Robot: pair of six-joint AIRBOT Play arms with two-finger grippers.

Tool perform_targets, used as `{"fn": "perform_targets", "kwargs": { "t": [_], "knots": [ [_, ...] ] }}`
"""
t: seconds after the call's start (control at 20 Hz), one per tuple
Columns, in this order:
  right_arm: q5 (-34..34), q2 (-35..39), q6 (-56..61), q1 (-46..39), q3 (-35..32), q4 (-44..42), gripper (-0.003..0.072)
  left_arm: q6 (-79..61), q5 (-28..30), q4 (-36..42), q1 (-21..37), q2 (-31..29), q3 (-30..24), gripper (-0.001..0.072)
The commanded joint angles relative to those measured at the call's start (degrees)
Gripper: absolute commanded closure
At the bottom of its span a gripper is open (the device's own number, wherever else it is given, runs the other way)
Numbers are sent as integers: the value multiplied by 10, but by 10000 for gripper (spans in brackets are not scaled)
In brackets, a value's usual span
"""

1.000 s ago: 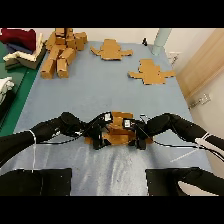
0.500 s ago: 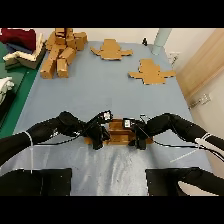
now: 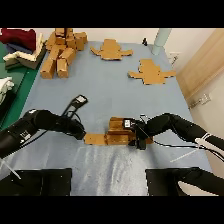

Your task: Fold the box.

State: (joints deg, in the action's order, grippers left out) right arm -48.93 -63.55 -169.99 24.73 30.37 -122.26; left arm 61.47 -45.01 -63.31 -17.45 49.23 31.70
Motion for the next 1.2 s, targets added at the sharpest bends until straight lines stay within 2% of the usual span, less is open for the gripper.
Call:
{"fn": "perform_targets", "kwargs": {
  "t": [0.0,0.25,0.35,0.6,0.9,1.15],
  "knots": [
    [0,0,0,0,0,0,230,203,-52,-61,78,-6,-16,695],
    [0,0,0,0,0,0,230,102,-31,104,68,88,-26,695],
    [0,0,0,0,0,0,231,73,-14,147,54,124,-26,696],
    [0,0,0,0,0,0,231,-30,5,275,3,146,-26,696],
    [0,0,0,0,0,0,231,-38,34,278,-67,146,-25,696],
    [0,0,0,0,0,0,230,-55,28,273,-75,146,5,696]
  ]
}}
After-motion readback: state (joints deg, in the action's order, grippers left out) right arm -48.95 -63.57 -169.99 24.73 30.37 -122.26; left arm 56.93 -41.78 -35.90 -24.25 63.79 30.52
